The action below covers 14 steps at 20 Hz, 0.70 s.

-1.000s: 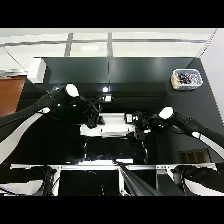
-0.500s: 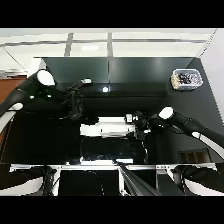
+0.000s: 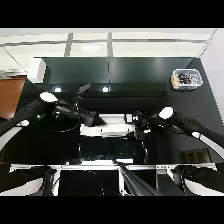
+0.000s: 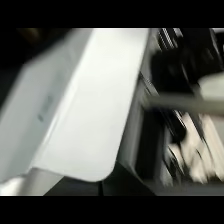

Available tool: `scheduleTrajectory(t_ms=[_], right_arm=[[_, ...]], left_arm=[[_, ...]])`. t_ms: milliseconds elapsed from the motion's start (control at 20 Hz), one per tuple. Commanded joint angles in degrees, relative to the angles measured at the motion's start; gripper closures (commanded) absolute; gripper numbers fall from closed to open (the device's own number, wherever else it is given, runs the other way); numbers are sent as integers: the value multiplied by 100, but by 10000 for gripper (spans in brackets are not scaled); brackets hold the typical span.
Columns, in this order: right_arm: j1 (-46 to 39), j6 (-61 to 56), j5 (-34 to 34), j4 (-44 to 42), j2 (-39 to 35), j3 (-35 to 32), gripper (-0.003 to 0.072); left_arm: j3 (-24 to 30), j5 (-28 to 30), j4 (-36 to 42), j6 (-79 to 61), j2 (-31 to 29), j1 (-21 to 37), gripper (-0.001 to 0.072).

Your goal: Fold the box and place the chain.

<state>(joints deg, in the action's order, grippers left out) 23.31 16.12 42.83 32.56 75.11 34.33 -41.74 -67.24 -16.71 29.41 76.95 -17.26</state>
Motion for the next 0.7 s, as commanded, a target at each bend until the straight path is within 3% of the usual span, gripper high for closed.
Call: scheduleTrajectory(t_ms=[0, 100, 200, 300, 450, 650], right_arm=[[2, 0, 4, 0, 2, 0, 454], [2, 0, 2, 0, 2, 0, 455], [2, 0, 4, 2, 2, 2, 454], [2, 0, 4, 2, 2, 0, 455], [2, 0, 4, 2, 2, 0, 455], [2, 0, 4, 0, 2, 0, 454]], left_arm=[[221, 2376, 715, -387, 13, -306, 688], [221, 2715, 319, -343, 63, -356, 688], [221, 2658, -251, 7, 160, -356, 688], [221, 2457, -811, 518, 306, -361, 688], [184, 2107, -931, 538, 348, -348, 688], [-319, 1530, -1757, 1040, -175, 101, 690]])
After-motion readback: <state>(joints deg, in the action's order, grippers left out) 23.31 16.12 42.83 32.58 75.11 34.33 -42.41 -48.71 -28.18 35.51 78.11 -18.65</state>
